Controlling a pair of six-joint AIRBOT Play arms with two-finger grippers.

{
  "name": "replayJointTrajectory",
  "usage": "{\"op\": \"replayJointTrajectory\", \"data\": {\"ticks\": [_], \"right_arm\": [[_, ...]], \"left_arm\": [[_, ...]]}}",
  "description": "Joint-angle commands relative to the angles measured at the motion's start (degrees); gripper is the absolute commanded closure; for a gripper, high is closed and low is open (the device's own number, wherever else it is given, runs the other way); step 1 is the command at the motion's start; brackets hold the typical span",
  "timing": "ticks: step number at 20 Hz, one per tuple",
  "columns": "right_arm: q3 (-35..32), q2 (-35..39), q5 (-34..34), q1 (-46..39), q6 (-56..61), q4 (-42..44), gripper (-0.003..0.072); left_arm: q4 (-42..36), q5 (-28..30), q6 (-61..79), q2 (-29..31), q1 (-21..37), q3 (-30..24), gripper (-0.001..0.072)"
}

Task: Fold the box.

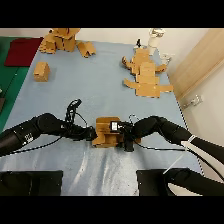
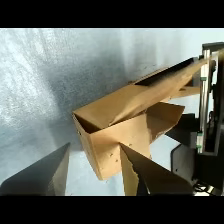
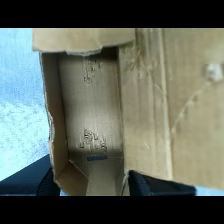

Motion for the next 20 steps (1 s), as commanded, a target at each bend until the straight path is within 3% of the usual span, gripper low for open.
{"op": "replayJointTrajectory", "data": {"ticks": [1, 6, 10, 16, 20], "right_arm": [[0.04, 0.02, 0.0, 0.0, 0.04, 0.0, 0.0177], [0.04, 0.02, 0.0, 0.0, 0.02, 0.0, 0.0177], [0.04, 0.02, 0.0, 0.0, 0.02, 0.0, 0.0178], [0.04, 0.02, 0.0, 0.0, 0.02, 0.0, 0.0177], [0.04, 0.02, 0.0, 0.0, 0.02, 0.0, 0.0177]], "left_arm": [[-2.25, 0.31, -0.22, -1.01, 0.02, 0.04, 0.0221], [-2.34, 1.01, -0.15, -1.29, -0.26, 0.04, 0.0221], [-0.98, -0.22, -1.86, -3.37, -4.02, 1.99, 0.0221], [22.49, -2.47, -26.51, -8.48, -10.34, 8.28, 0.0221], [25.46, -4.35, -29.83, -10.6, -12.66, 12.28, 0.0221]]}}
